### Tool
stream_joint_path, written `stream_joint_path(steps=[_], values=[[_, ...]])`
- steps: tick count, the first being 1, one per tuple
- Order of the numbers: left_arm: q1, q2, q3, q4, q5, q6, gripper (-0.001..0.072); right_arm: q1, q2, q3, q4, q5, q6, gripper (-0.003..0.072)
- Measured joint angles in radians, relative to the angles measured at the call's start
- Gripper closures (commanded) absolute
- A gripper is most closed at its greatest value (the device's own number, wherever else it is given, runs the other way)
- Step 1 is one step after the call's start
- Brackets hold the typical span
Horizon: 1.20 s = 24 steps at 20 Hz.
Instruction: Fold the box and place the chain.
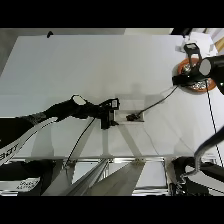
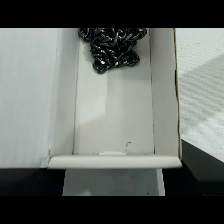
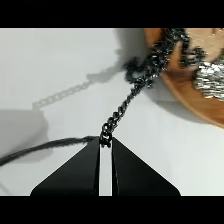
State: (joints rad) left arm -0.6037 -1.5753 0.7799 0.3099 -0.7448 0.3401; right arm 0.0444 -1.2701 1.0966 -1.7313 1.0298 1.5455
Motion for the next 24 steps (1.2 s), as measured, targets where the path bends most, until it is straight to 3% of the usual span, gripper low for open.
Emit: stream_joint_path(steps=[8, 16, 24], values=[[0.0, 0.0, 0.0, 0.0, 0.0, 0.0, 0.0572, 0.183, 0.212, -0.003, 0.061, 0.167, -0.032, 0.0673], [0.0, 0.0, 0.0, 0.0, 0.0, 0.0, 0.0572, 0.231, 0.361, -0.004, 0.139, 0.269, -0.051, 0.0673], [0.0, 0.0, 0.0, 0.0, 0.0, 0.0, 0.0572, 0.234, 0.438, -0.021, 0.38, 0.309, -0.14, 0.0673]])
